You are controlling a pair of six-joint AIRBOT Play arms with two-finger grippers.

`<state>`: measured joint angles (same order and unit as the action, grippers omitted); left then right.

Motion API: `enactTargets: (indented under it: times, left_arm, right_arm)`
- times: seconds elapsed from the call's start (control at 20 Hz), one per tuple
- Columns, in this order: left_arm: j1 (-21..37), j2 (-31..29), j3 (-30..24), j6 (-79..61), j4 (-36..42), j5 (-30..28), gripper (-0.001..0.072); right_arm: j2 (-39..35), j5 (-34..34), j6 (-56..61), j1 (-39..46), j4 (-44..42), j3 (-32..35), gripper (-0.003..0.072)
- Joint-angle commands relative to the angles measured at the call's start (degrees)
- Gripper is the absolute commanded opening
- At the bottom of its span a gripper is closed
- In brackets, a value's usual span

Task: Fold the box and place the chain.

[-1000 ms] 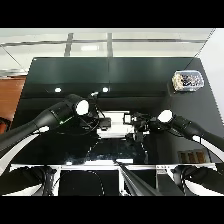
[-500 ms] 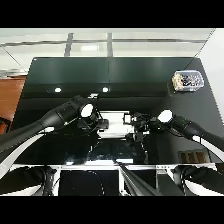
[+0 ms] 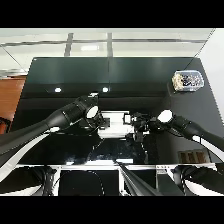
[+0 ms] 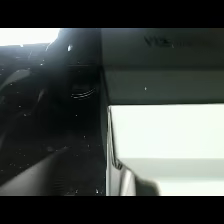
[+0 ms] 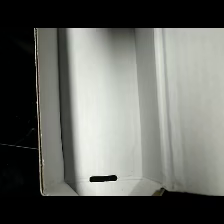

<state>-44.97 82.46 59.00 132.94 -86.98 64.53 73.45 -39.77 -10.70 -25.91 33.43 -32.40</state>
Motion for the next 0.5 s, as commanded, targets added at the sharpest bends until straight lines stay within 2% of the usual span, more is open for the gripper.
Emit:
enactTargets:
  times: [0.0, 0.1, 0.2, 0.3, 0.45]
  left_arm:
    - [-0.3, 0.8, 0.2, 2.8, -0.6, -0.4, 0.0324]
    - [-0.5, 1.0, 0.2, 3.1, -0.6, -1.1, 0.0324]
    - [-0.7, 1.0, 0.2, 4.0, -0.6, -1.1, 0.0138]
    - [-1.1, 1.0, 0.2, 3.8, -0.6, -1.7, 0.0042]
    - [-1.2, 1.0, 0.3, 3.8, -0.6, -1.7, 0.0035]
  right_arm:
    - [0.0, 0.2, 0.0, 0.0, -0.2, 0.0, 0.0297]
    - [0.0, 0.2, 0.0, 0.0, -0.2, 0.0, 0.0297]
    - [0.0, 0.2, 0.0, 0.0, -0.2, 0.0, 0.0297]
    - [0.0, 0.2, 0.0, 0.0, -0.2, 0.0, 0.0297]
    - [0.0, 0.2, 0.0, 0.0, -0.2, 0.0, 0.0297]
